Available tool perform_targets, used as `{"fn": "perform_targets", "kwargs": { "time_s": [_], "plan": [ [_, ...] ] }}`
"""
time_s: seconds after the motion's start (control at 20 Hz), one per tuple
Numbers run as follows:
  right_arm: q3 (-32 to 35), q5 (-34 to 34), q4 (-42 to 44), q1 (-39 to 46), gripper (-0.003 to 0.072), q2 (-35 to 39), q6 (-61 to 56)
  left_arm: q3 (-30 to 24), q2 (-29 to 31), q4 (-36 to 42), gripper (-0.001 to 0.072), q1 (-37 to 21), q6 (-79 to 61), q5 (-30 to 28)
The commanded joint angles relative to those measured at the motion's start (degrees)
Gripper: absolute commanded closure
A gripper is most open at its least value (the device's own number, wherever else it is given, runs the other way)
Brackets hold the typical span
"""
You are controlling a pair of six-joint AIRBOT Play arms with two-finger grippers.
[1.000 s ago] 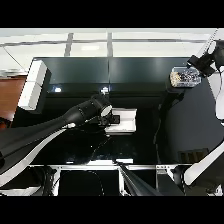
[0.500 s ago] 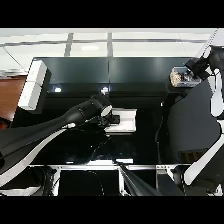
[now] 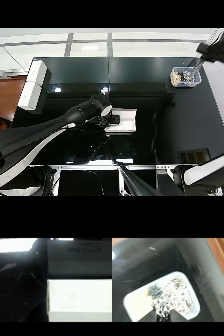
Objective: Fold the box and place the chain.
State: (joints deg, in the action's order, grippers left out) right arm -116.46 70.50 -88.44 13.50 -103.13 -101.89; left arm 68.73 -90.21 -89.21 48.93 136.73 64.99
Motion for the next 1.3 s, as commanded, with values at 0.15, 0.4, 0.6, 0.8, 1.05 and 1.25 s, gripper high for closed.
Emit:
{"fn": "perform_targets", "kwargs": {
  "time_s": [0.15,0.4,0.6,0.8,1.05,1.25],
  "plan": [
    [7.7,0.4,15.6,-2.9,0.0667,25.9,9.9,0.0,0.0,0.1,0.0683,0.0,0.0,-0.2],
    [7.9,7.0,22.3,-8.4,0.0667,37.2,11.1,0.0,0.0,0.2,0.0683,0.0,0.0,0.0],
    [7.9,13.5,26.4,-13.2,0.0667,42.0,11.6,0.0,0.0,0.1,0.0683,0.0,0.0,0.0],
    [8.8,22.3,34.6,-18.3,0.0666,42.6,13.1,0.0,0.0,0.1,0.0683,0.0,0.0,0.0],
    [23.3,22.8,36.1,-29.4,0.0666,42.6,13.9,0.0,0.0,0.1,0.0683,0.0,0.0,-0.1],
    [38.3,12.6,36.2,-36.0,0.0666,42.6,14.3,0.0,0.0,0.1,0.0683,0.0,0.0,0.0]
  ]
}}
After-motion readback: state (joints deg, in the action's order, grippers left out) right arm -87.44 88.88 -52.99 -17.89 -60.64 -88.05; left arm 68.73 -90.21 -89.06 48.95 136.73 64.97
